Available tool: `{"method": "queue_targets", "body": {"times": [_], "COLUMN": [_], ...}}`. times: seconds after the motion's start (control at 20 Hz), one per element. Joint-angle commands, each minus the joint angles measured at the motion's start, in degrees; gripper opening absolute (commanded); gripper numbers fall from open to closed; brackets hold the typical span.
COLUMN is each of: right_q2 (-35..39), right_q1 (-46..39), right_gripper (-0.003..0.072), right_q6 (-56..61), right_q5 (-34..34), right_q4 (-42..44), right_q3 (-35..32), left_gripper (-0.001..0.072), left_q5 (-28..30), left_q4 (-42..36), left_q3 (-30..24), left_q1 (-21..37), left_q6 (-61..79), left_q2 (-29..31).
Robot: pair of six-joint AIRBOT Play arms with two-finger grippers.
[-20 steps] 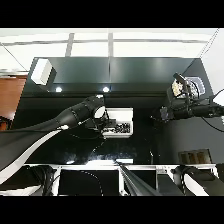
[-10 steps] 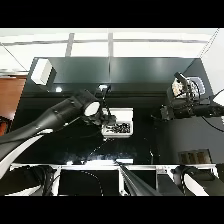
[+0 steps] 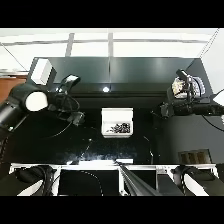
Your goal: Fold the box and place the chain.
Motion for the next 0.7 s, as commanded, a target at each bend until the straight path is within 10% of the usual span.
{"method": "queue_targets", "body": {"times": [0.0,0.65], "right_q2": [0.0,0.0], "right_q1": [0.0,0.0], "right_gripper": [0.0385,0.0385], "right_q6": [-0.1,0.0], "right_q5": [-1.4,-2.3], "right_q4": [0.0,-4.2], "right_q3": [0.0,0.0], "left_gripper": [0.0710,0.0709], "left_q5": [12.7,23.2], "left_q4": [-35.9,-41.0], "left_q3": [-13.4,-16.5], "left_q1": [11.2,0.2], "left_q6": [28.7,97.0], "left_q2": [3.7,-4.8]}}
